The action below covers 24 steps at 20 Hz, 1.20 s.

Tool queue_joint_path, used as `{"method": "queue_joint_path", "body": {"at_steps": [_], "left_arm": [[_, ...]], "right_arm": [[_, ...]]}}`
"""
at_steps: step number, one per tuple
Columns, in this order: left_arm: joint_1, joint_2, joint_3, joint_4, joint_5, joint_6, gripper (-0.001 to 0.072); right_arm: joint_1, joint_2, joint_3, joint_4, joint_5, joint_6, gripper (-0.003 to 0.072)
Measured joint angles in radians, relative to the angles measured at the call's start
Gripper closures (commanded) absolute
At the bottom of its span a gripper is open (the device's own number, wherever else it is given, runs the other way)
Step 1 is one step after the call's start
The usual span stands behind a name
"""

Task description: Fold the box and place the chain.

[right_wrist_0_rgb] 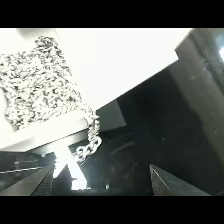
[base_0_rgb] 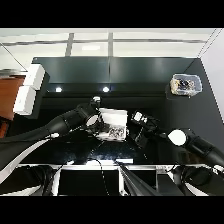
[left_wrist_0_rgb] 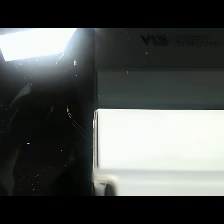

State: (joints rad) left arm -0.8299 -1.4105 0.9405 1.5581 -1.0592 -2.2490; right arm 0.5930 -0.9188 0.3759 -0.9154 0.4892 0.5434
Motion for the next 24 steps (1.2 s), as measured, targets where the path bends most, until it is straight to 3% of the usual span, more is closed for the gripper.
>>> {"method": "queue_joint_path", "body": {"at_steps": [7, 9, 24], "left_arm": [[0.000, 0.000, 0.000, 0.000, -0.001, 0.000, 0.0677], [0.000, 0.000, 0.000, 0.000, 0.000, 0.000, 0.0677], [0.000, 0.000, 0.000, 0.001, 0.000, 0.001, 0.0677]], "right_arm": [[0.023, -0.066, -0.007, 0.125, -0.056, -0.035, -0.0033], [0.023, -0.077, -0.007, 0.137, -0.062, -0.039, 0.0198], [0.071, -0.143, -0.007, 0.156, -0.123, -0.042, 0.0202]]}}
